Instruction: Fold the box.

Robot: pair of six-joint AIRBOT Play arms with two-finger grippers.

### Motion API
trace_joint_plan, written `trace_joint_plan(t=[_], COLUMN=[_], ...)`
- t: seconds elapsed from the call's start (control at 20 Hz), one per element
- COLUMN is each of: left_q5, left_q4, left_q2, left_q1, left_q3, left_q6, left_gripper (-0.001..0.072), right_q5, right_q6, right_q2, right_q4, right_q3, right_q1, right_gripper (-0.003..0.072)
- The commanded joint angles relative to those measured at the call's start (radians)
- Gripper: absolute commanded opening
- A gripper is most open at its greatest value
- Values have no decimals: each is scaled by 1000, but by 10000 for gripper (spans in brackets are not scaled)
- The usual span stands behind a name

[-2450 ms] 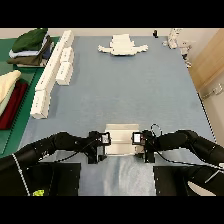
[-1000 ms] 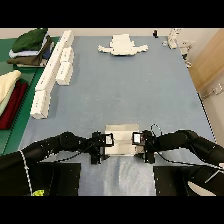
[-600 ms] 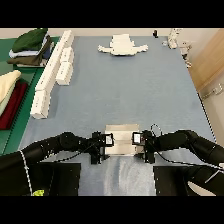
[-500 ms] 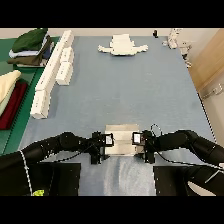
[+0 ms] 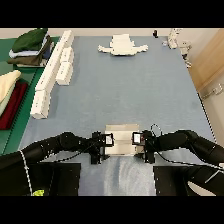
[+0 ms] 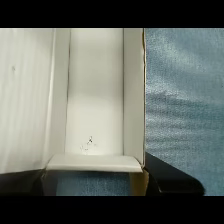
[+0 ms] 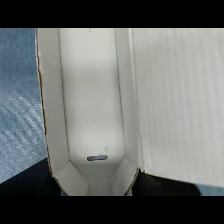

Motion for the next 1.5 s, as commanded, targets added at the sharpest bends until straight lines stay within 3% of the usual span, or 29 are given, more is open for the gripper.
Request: trace_joint_plan(t=[0.0,0.3,0.35,0.45,0.65,1.0,1.2,1.25,1.35,1.4,1.45], left_q5=[0,0,0,0,0,0,0,0,0,0,0], left_q4=[0,0,0,0,0,0,0,0,0,0,0], left_q2=[-1,-1,-1,-1,-1,-1,-1,-1,-1,-1,-1], left_q1=[0,0,0,0,0,0,0,0,0,0,0], left_q3=[0,0,0,0,0,0,0,0,0,0,0], left_q6=[0,0,0,0,0,0,0,0,0,0,0], left_gripper=[450,450,450,450,450,450,450,450,450,450,450], right_q5=[-2,-2,-3,-15,-45,-257,-423,-423,-362,-280,-188], right_q6=[0,0,1,17,63,529,976,1121,1231,1232,1232], right_q2=[0,0,0,0,9,182,285,295,290,272,249], right_q4=[1,0,-1,-1,-55,-441,-460,-399,-140,4,87], right_q3=[1,0,0,1,16,126,197,210,206,189,175], right_q1=[1,1,1,1,1,1,1,1,1,2,9], right_gripper=[504,504,537,701,705,704,700,677,488,384,218])
